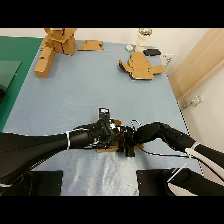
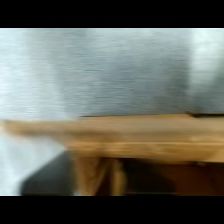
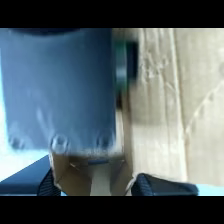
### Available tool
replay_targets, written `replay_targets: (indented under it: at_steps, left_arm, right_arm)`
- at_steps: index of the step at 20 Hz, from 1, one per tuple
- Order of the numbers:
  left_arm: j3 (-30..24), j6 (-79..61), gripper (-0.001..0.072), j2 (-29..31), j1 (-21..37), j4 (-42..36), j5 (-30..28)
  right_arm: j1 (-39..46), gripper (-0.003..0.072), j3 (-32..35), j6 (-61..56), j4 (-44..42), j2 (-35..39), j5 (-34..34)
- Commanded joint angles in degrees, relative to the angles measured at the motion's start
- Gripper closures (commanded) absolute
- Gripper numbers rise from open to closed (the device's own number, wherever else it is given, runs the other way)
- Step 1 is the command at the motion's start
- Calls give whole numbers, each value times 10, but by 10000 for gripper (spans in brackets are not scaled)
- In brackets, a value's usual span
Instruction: Fold the box.
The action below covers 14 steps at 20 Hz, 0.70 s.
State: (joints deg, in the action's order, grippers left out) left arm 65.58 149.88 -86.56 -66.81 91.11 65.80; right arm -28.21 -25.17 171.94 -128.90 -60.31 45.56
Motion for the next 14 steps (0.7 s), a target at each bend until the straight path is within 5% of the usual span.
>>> replay_targets:
  at_steps: [1,10,12,14]
  left_arm:
    - [0,2,693,0,0,-2,-11]
    - [1,0,692,0,0,-3,-22]
    - [1,-3,315,0,0,-11,-21]
    - [1,-5,316,0,0,-11,-21]
  right_arm:
    - [0,180,0,1,-1,0,0]
    - [0,180,0,1,-1,0,0]
    - [0,180,0,1,-1,0,0]
    - [0,180,0,1,-1,0,0]
